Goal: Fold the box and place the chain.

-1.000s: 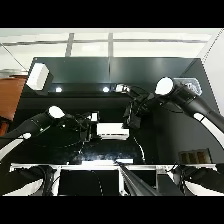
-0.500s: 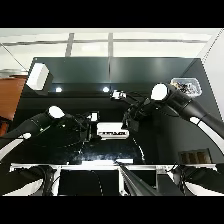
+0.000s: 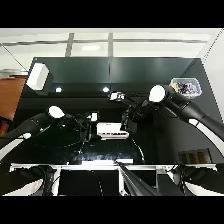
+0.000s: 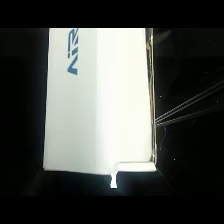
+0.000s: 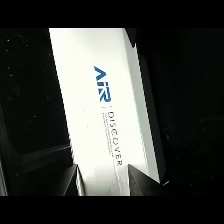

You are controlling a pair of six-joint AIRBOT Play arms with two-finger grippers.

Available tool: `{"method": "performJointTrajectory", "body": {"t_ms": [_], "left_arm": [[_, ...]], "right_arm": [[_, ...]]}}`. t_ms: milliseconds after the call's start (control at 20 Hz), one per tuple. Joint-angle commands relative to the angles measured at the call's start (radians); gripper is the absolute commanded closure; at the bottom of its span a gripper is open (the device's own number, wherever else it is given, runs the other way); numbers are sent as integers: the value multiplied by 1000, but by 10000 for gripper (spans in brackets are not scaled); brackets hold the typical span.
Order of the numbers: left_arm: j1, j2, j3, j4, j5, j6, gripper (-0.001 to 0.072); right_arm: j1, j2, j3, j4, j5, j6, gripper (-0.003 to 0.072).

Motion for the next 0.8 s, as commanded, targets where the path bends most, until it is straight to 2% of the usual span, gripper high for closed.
{"method": "performJointTrajectory", "body": {"t_ms": [0, 100, 750], "left_arm": [[1, 0, 0, 0, -2, 0, 214], [1, 0, 0, 0, -2, 0, 215], [1, 0, 0, 0, -2, 0, 214]], "right_arm": [[3, 6, 0, 0, 3, 36, 403], [4, 7, 0, 0, 8, 46, 429], [23, 7, 0, -46, 28, 108, 427]]}}
